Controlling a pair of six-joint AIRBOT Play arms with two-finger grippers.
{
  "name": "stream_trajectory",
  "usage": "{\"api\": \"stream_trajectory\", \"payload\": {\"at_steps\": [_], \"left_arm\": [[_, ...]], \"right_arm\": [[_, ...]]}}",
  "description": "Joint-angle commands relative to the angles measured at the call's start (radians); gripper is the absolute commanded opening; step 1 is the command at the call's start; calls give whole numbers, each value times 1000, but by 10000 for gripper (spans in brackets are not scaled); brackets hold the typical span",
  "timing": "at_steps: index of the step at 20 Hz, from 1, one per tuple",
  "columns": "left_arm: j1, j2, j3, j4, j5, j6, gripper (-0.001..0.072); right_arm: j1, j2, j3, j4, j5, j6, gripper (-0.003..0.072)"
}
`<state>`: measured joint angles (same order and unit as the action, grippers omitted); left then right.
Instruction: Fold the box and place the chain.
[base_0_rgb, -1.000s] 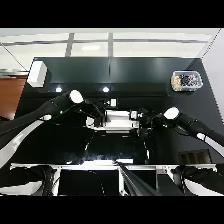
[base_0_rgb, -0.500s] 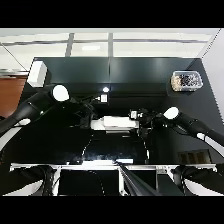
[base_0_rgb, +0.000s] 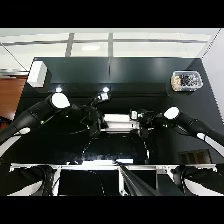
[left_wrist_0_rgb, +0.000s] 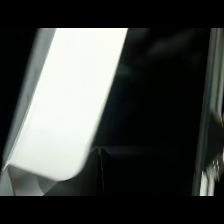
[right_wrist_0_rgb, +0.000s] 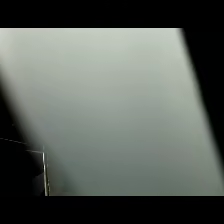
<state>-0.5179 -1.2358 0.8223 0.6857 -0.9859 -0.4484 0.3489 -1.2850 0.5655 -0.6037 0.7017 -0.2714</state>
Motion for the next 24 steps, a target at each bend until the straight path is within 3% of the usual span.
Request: {"api": "stream_trajectory", "payload": {"at_steps": [1,4,12,16,20,24], "left_arm": [[18,2,-35,-284,251,110,28],[27,-9,-35,-317,383,135,28],[-7,-180,-34,-244,400,134,27],[-12,-198,-31,-225,402,134,27],[3,-187,27,-75,245,110,27],[58,-45,62,0,205,-62,26]], "right_arm": [[0,1,0,2,0,1,243],[0,0,0,2,-1,1,243],[0,0,0,2,-7,1,243],[0,0,0,2,-10,1,243],[0,0,0,2,-31,1,243],[0,0,0,2,-33,1,243]]}}
